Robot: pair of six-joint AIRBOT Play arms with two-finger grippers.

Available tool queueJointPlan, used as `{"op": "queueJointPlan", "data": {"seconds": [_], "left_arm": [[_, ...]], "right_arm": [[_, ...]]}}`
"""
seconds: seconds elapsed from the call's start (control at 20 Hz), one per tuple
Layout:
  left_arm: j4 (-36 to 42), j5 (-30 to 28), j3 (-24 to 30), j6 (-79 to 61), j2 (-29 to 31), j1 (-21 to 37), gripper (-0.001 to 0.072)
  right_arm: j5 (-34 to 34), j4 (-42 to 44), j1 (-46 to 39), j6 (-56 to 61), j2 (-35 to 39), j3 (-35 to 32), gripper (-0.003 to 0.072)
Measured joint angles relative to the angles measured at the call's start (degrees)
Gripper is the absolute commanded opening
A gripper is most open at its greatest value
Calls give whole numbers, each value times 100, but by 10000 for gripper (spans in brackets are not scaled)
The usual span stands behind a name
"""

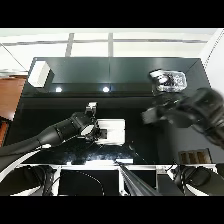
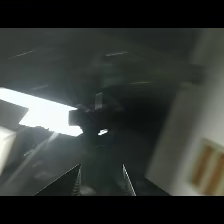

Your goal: Fold the box and place the chain.

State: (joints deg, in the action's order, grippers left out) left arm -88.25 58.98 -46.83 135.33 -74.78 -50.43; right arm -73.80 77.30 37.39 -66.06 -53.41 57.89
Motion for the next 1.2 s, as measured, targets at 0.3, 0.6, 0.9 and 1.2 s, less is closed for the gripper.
{"op": "queueJointPlan", "data": {"seconds": [0.3, 0.6, 0.9, 1.2], "left_arm": [[-229, -114, 2, 118, 4, 15, 31], [-402, -136, 2, 221, 4, 125, 31], [-442, -37, 0, 225, 4, 144, 31], [-426, 4, 0, 225, 4, 144, 31]], "right_arm": [[898, -649, -2199, -345, 153, -310, 674], [2284, -358, -3202, -581, -723, -343, 669], [2876, -83, -3423, -487, -2601, 1010, 581], [2551, 330, -3595, -496, -4260, 2509, 470]]}}
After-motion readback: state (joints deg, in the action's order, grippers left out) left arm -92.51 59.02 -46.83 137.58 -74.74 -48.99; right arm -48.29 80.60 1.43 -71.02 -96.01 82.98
